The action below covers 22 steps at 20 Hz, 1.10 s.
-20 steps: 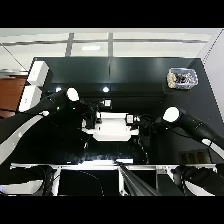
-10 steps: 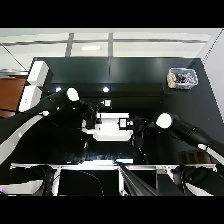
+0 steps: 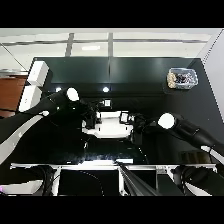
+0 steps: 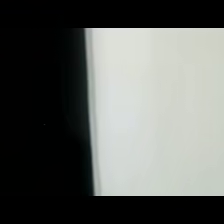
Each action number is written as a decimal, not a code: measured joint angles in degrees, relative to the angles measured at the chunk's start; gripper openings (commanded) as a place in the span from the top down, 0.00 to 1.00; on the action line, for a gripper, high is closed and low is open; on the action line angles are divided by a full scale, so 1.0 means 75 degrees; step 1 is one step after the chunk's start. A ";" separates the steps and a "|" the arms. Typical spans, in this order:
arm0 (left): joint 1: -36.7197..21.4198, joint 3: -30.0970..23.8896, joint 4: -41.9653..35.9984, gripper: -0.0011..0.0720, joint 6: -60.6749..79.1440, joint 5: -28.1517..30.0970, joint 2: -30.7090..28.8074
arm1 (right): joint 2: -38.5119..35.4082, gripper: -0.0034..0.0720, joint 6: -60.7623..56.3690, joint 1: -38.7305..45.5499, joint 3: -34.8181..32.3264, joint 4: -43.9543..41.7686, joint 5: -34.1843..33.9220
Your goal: Fold the box and place the chain.
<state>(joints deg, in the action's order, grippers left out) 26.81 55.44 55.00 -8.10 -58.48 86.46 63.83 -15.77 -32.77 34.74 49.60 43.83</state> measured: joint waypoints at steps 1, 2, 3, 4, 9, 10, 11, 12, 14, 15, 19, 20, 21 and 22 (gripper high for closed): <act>0.0000 0.0000 -0.0003 0.95 0.0000 -0.0003 0.0000 | -0.0076 0.00 -0.0058 0.0099 0.0000 -0.0003 -0.0023; 0.0000 0.0000 -0.0006 0.95 0.0000 -0.0003 0.0000 | -0.0154 0.00 -0.0079 0.0201 0.0000 -0.0003 -0.0041; 0.0000 0.0000 -0.0006 0.95 0.0003 0.0000 0.0000 | -0.0224 0.00 -0.0114 0.0303 0.0000 -0.0003 -0.0079; 0.0000 0.0000 -0.0006 0.95 0.0003 -0.0003 0.0000 | -0.0277 0.00 -0.0128 0.0382 0.0000 -0.0006 -0.0093; 0.0000 0.0000 -0.0006 0.95 0.0017 -0.0006 0.0000 | -0.0385 0.00 0.0076 0.0557 0.0000 0.0000 -0.0163; 0.0000 0.0000 -0.0006 0.95 0.0017 -0.0006 0.0000 | -0.0385 0.00 0.0224 0.0565 0.0000 0.0000 -0.0187; 0.0000 0.0000 -0.0006 0.95 0.0017 -0.0006 0.0000 | -0.0382 0.00 0.0425 0.0577 0.0000 -0.0006 -0.0219; 0.0000 0.0000 -0.0006 0.95 0.0017 -0.0006 0.0000 | -0.0361 0.00 0.0621 0.0600 0.0000 -0.0038 -0.0259; 0.0000 0.0000 -0.0006 0.95 0.0017 -0.0003 0.0000 | -0.0303 0.00 0.0985 0.0676 0.0000 -0.0283 -0.0318; 0.0000 0.0000 -0.0003 0.95 0.0017 -0.0003 0.0000 | -0.0262 0.00 0.1201 0.0723 0.0000 -0.0472 -0.0338; 0.0000 0.0000 -0.0020 0.95 0.0017 -0.0006 0.0000 | -0.0114 0.00 0.1772 0.0845 0.0000 -0.0965 -0.0370; 0.0000 0.0000 -0.0026 0.95 0.0015 -0.0006 0.0000 | -0.0061 0.00 0.1836 0.0860 0.0000 -0.1052 -0.0385; 0.0000 0.0000 -0.0029 0.95 0.0015 -0.0006 0.0000 | 0.0020 0.00 0.1915 0.0868 0.0000 -0.1163 -0.0385; 0.0000 0.0000 -0.0032 0.95 0.0015 -0.0006 0.0000 | 0.0099 0.00 0.1990 0.0877 0.0000 -0.1274 -0.0370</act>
<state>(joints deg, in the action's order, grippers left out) 26.81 55.44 54.76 -7.99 -58.52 86.46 64.58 -0.84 -26.20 34.74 40.05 41.06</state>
